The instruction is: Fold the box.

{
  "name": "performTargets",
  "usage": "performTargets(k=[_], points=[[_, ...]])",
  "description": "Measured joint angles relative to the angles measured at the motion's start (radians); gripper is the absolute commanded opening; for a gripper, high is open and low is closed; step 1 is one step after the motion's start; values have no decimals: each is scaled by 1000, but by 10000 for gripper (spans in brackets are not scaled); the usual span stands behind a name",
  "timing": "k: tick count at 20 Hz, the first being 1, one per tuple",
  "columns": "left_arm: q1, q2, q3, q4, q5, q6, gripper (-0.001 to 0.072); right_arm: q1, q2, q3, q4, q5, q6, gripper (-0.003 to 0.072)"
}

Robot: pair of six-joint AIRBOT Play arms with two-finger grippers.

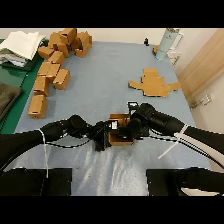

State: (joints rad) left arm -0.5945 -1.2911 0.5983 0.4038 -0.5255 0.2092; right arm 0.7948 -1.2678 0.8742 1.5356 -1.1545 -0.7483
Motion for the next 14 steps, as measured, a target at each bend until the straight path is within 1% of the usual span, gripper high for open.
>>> performTargets(k=[3,7,8,9,12,14], points=[[0,0,0,0,0,0,555,0,45,0,1,-22,5,457],[0,0,0,0,0,0,555,0,153,1,30,-71,26,454],[0,0,0,0,0,0,555,-3,183,1,35,-96,35,420],[0,0,0,1,0,0,555,-10,211,1,39,-122,41,412],[0,0,0,1,0,0,554,-65,276,1,23,-175,43,208],[0,0,0,1,0,0,555,-138,290,0,0,-193,5,81]])
